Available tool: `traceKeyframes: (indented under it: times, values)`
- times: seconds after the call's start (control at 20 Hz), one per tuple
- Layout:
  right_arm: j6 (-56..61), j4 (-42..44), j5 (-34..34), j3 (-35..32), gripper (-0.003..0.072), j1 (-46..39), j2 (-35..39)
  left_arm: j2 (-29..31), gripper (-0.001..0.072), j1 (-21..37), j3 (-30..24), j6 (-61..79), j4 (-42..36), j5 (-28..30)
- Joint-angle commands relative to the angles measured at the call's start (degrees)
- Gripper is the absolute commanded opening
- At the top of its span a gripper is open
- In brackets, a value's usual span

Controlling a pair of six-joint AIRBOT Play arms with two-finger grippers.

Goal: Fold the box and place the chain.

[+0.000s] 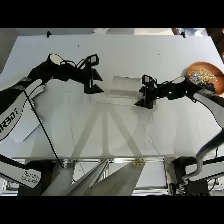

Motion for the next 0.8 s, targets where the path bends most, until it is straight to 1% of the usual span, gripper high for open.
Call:
traceKeyframes:
  times: [0.0,0.2,0.35,0.45,0.5,0.55,0.6,0.7,0.75]
  values:
    - [0.0,0.0,0.0,0.0,0.0334,0.0,0.0,-0.1,0.0704,-1.2,-1.2,11.2,3.3,-0.9]
    - [0.0,0.0,0.0,0.0,0.0334,0.0,0.0,-1.6,0.0704,-3.7,-1.2,12.0,3.3,0.5]
    - [0.0,0.0,0.0,0.0,0.0334,0.0,0.0,-2.8,0.0703,-5.4,-1.2,11.9,3.3,0.0]
    - [0.0,0.0,0.0,0.0,0.0334,0.0,0.0,-3.1,0.0700,-5.9,-1.2,11.9,3.3,1.2]
    - [0.0,0.0,0.0,0.0,0.0334,0.0,0.0,-3.1,0.0681,-6.2,-1.2,11.9,3.3,2.2]
    - [0.0,0.0,0.0,0.0,0.0334,0.0,0.0,-3.1,0.0596,-6.3,-1.2,12.0,3.3,3.3]
    - [0.0,0.0,0.0,0.0,0.0334,0.0,0.0,-3.1,0.0561,-6.3,-1.2,12.0,3.3,4.3]
    - [0.0,0.0,0.0,0.0,0.0334,0.0,0.0,-3.1,0.0559,-6.3,-1.2,12.0,3.3,5.0]
    - [0.0,0.0,0.0,0.0,0.0334,0.0,0.0,-3.1,0.0547,-6.3,-1.2,12.0,3.3,4.9]
